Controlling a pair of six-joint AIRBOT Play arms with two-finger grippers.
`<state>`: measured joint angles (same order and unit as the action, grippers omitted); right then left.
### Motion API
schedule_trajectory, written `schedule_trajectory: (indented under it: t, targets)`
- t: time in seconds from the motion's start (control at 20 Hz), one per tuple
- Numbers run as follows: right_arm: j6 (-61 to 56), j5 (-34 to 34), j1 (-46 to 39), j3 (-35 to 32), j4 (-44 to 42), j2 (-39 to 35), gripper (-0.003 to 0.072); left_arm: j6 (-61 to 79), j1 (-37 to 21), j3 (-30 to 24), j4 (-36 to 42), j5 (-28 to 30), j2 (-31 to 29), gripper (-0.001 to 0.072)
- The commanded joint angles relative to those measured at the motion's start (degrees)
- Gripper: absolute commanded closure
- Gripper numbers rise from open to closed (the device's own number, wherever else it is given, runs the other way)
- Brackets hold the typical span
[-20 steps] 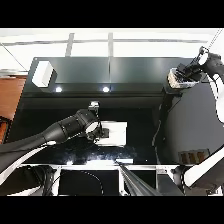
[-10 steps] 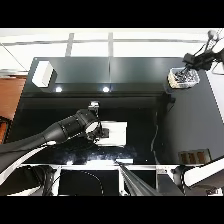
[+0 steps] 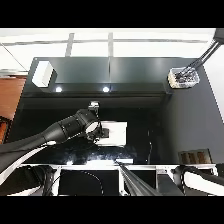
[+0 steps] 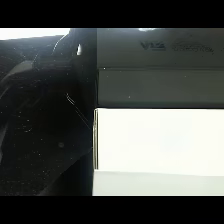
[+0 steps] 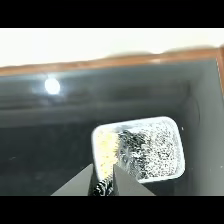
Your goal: Fold the box and place the chain.
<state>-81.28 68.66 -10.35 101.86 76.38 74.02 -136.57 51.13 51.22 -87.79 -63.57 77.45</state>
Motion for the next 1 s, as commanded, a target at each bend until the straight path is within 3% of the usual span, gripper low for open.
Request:
schedule_trajectory:
  t: [0.0,0.25,0.4,0.65,0.8,0.95]
  targets:
    - [2.47,3.67,1.75,-3.06,-1.79,-12.5,0.0649,0.02,-0.04,0.02,-0.02,0.0,-0.04,0.068]
    - [2.62,6.75,7.06,-10.19,-5.07,-25.68,0.065,0.02,-0.02,0.02,-0.02,0.0,-0.04,0.068]
    - [2.69,11.74,10.29,-15.13,-8.94,-29.57,0.065,0.02,-0.02,0.02,-0.02,0.07,-0.04,0.068]
    - [3.67,18.03,16.33,-22.84,-22.34,-31.12,0.0649,0.02,-0.04,0.02,-0.04,0.07,-0.02,0.068]
    - [4.61,21.73,20.61,-27.54,-23.1,-31.12,0.0649,0.02,-0.04,0.0,-0.04,0.04,-0.02,0.068]
    - [5.75,20.65,24.04,-31.5,-26.73,-31.1,0.0649,0.02,-0.04,0.0,-0.02,0.04,-0.02,0.068]
